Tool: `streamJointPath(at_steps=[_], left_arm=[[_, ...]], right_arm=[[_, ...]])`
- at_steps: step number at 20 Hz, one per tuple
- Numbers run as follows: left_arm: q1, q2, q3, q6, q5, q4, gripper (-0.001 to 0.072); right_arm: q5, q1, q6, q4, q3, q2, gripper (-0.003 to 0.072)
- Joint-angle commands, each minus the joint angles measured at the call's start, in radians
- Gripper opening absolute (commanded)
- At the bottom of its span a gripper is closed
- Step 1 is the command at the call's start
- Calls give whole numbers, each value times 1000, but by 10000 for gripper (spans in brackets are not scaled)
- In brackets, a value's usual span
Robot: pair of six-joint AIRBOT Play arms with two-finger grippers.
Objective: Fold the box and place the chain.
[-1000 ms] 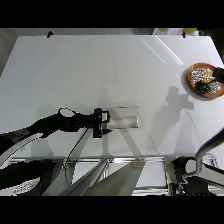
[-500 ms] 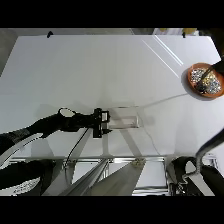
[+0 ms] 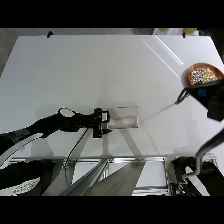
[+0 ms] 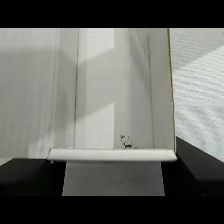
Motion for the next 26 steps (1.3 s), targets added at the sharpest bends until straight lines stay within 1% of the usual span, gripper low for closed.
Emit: streamJointPath(at_steps=[1,3,6,9,13,17,20,23,24,25,26], left_arm=[[0,0,0,0,0,0,210],[0,0,0,0,0,0,210],[0,0,0,0,0,0,210],[0,0,0,0,0,0,210],[0,0,0,0,0,0,210],[0,0,0,0,0,0,210],[0,0,0,0,0,0,210],[0,0,0,0,0,0,210],[0,0,0,0,0,0,210],[0,0,0,0,0,0,210],[0,0,0,0,0,0,210]], right_arm=[[-54,145,10,98,-70,56,17],[-126,226,10,112,-134,57,17],[-290,346,5,108,-265,42,17],[-412,456,5,45,-356,-27,17],[-459,556,6,-58,-361,-200,18],[-484,559,7,-154,-362,-332,18],[-532,559,7,-166,-366,-412,18],[-528,559,7,-168,-366,-488,19],[-525,559,7,-176,-366,-506,40],[-525,559,12,-189,-366,-516,112],[-524,559,21,-203,-366,-516,159]])
